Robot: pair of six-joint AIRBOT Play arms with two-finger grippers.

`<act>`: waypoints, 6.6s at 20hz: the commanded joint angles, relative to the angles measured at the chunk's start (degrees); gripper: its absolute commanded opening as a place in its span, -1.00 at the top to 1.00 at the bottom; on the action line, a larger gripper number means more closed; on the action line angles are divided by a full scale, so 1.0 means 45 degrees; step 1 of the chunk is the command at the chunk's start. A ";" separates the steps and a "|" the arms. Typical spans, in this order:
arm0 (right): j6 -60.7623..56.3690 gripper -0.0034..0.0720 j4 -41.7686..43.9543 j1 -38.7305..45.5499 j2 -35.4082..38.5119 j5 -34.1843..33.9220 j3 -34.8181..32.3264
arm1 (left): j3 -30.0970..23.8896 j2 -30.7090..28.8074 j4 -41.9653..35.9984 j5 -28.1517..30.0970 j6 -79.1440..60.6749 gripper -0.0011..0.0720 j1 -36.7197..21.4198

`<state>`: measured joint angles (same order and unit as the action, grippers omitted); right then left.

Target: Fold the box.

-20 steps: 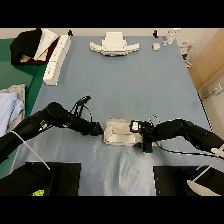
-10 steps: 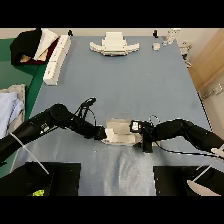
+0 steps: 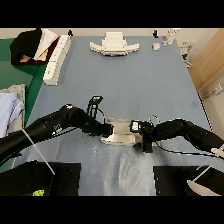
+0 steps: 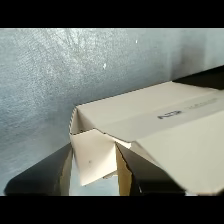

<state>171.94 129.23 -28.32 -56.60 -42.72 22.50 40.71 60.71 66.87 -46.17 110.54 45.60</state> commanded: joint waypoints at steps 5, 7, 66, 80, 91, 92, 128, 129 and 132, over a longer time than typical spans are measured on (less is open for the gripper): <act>0.0000 -0.55 0.0000 -0.0005 0.0000 0.0005 0.0010 | 0.1933 0.1690 0.2589 -0.1996 0.4988 -0.14 0.1574; 0.0000 -0.55 0.0000 -0.0005 0.0000 0.0005 0.0010 | 0.2351 0.2239 0.2652 -0.2341 0.5207 0.13 0.1860; 0.0000 -0.55 0.0000 -0.0005 0.0000 0.0005 0.0010 | 0.3891 0.4741 0.5367 -0.3871 0.7470 -0.34 0.3283; 0.0000 -0.55 0.0000 -0.0005 0.0000 0.0005 0.0010 | 0.3886 0.4741 0.5430 -0.3861 0.7538 0.29 0.3283; 0.0000 -0.55 0.0000 -0.0005 0.0000 0.0005 0.0010 | 0.3891 0.0418 0.5445 -0.7057 0.6271 -0.34 0.3279; 0.0000 -0.55 0.0000 -0.0005 0.0000 0.0005 0.0010 | 0.3886 -0.0131 0.5508 -0.7441 0.6246 -0.34 0.3279; 0.0000 -0.55 0.0000 -0.0005 0.0000 0.0005 0.0010 | -0.2992 0.0058 -0.8296 -0.0432 -2.8055 -0.97 -0.4211; 0.0000 -0.55 0.0000 -0.0005 0.0000 0.0005 0.0010 | -0.2992 0.0214 -0.8301 -0.0398 -2.8147 -0.97 -0.4031; 0.0000 -0.55 0.0000 -0.0005 0.0000 0.0005 0.0010 | -0.2987 0.0529 -0.8330 0.0209 -2.8331 -0.97 -0.3857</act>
<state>171.94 129.21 -28.32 -56.60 -42.72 22.50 27.44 61.58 30.74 -47.94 -14.87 27.24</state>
